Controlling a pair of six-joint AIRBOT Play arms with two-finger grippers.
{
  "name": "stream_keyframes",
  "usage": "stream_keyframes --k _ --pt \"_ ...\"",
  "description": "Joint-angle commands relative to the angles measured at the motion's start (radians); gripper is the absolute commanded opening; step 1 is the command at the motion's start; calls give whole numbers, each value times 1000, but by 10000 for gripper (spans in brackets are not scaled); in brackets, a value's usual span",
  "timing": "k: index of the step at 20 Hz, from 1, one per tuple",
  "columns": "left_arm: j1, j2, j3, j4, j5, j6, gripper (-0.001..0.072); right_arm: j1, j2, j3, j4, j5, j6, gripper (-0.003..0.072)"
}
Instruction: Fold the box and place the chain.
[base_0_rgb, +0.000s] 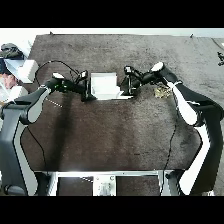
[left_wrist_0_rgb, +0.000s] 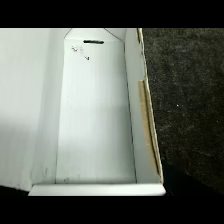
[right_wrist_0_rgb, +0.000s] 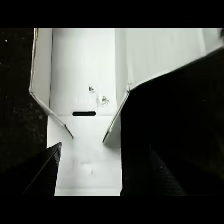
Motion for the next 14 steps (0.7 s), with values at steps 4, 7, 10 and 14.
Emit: stream_keyframes --k 4,7,10,14 --pt "0 0 0 -2 5 0 227 -23 90 1 171 62 58 276" --pt "0 0 0 -2 5 0 227 3 85 1 372 77 59 -12" --pt "0 0 0 -2 5 -1 226 57 76 0 346 -76 59 -12" --pt "0 0 0 -2 5 -1 227 86 51 0 271 -266 59 -12"
